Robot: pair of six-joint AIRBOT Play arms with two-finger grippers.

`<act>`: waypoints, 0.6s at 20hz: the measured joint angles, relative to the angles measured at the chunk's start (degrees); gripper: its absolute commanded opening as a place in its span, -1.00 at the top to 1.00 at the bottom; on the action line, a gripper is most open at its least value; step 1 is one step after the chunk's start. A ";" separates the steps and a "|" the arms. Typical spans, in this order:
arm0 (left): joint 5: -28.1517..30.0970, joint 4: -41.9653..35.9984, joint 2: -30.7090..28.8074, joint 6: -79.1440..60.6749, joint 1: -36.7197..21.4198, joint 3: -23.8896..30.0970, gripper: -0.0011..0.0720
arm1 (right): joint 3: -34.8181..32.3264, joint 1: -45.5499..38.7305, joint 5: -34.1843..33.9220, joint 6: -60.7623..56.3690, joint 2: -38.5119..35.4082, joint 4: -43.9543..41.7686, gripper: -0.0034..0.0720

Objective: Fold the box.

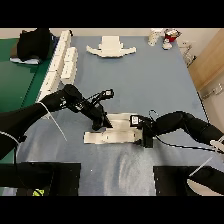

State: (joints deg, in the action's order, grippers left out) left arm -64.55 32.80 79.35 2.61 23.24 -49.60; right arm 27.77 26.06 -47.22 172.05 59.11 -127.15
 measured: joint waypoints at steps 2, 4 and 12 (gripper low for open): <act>-0.02 0.00 0.00 -0.02 0.00 0.02 0.94 | -0.57 0.39 1.38 0.07 0.28 0.15 -0.75; -0.02 0.00 0.00 -0.02 0.00 0.02 0.93 | -0.85 0.66 2.12 0.09 0.55 0.33 -0.50; 0.00 -0.02 0.00 -0.02 0.00 0.02 0.94 | -1.36 0.98 2.43 0.07 0.87 0.46 -0.50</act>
